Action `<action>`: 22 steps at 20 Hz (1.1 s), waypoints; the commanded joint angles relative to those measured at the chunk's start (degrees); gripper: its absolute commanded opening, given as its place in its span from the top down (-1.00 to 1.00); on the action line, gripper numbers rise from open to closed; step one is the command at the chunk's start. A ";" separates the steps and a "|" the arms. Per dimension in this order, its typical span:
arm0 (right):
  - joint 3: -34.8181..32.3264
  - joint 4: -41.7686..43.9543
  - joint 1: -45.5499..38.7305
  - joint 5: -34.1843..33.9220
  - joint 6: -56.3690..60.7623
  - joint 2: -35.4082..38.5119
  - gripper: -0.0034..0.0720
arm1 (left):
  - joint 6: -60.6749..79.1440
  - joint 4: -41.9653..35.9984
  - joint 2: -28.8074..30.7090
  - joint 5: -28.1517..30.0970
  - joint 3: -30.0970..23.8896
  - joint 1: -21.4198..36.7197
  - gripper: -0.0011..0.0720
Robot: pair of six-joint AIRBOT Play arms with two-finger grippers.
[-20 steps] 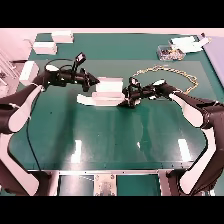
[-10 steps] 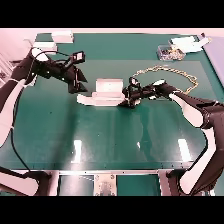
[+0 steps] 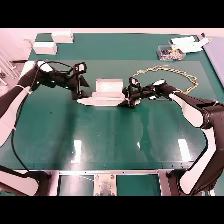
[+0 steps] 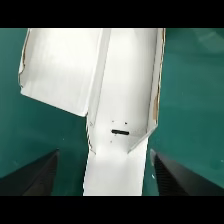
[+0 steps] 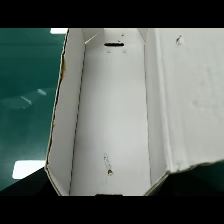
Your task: Fold the box and place the chain.
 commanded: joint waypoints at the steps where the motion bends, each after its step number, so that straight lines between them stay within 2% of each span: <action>1: 0.02 0.00 -0.02 0.00 0.02 0.00 -0.63 | 2.36 -4.35 -2.82 0.59 -0.57 0.02 -0.98; 7: 0.02 0.00 -0.02 0.00 0.02 0.00 -0.63 | 2.34 -3.48 -4.68 -1.38 -0.57 0.02 -0.98; 13: 0.02 0.00 -0.02 0.00 0.02 0.00 -0.63 | 2.34 -0.96 -4.68 2.91 -0.57 0.02 -0.97; 22: 0.02 0.00 -0.02 0.00 0.02 0.00 -0.63 | 2.36 -2.84 -6.51 2.47 -0.57 0.02 -0.97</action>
